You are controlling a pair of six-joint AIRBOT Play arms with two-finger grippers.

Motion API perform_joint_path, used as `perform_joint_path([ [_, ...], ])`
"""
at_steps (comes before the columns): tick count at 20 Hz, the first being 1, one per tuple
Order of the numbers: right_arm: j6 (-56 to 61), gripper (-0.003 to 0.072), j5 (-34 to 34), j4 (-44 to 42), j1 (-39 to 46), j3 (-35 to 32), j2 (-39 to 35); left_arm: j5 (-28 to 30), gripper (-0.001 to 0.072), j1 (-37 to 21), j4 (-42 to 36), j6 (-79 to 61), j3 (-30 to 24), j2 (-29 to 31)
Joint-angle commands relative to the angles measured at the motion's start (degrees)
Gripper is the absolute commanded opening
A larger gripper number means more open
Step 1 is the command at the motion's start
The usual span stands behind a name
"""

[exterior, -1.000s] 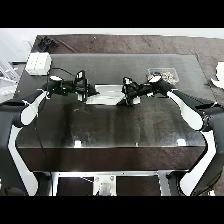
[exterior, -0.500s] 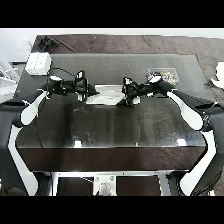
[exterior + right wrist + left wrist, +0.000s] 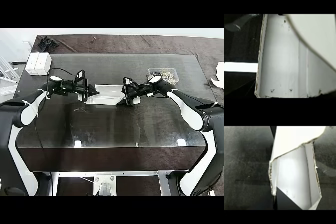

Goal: Fold the box and place the chain.

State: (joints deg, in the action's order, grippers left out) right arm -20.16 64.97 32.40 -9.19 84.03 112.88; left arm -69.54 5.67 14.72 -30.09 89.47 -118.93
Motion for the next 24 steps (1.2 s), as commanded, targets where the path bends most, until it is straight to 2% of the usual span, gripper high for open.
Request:
perform_joint_path([
  [1,0.00,0.0496,0.07,0.00,-0.02,-0.02,0.02,-0.09,0.0020,0.02,-0.33,0.11,0.00,0.02],
  [10,0.00,0.0496,0.07,0.00,-0.02,-0.02,0.02,-0.31,0.0034,0.02,-0.57,4.57,0.02,0.02],
  [11,0.00,0.0496,0.07,0.00,-0.02,-0.02,0.02,-0.33,0.0344,0.02,-0.98,4.55,0.02,0.02],
  [12,0.00,0.0496,0.07,-0.02,-0.02,-0.02,0.02,-0.26,0.0720,0.02,-1.51,4.68,0.02,0.02],
  [13,0.00,0.0496,0.07,-0.02,-0.02,-0.02,0.02,-0.39,0.0652,0.02,-2.40,5.07,0.02,0.11],
  [19,0.00,0.0496,0.07,-0.02,-0.02,-0.02,0.02,-2.84,0.0655,-1.46,-2.45,5.31,0.31,3.96],
  [24,0.00,0.0496,0.07,-0.02,-0.02,-0.02,0.02,-12.20,0.0652,-9.25,-1.11,6.25,0.33,9.11],
])
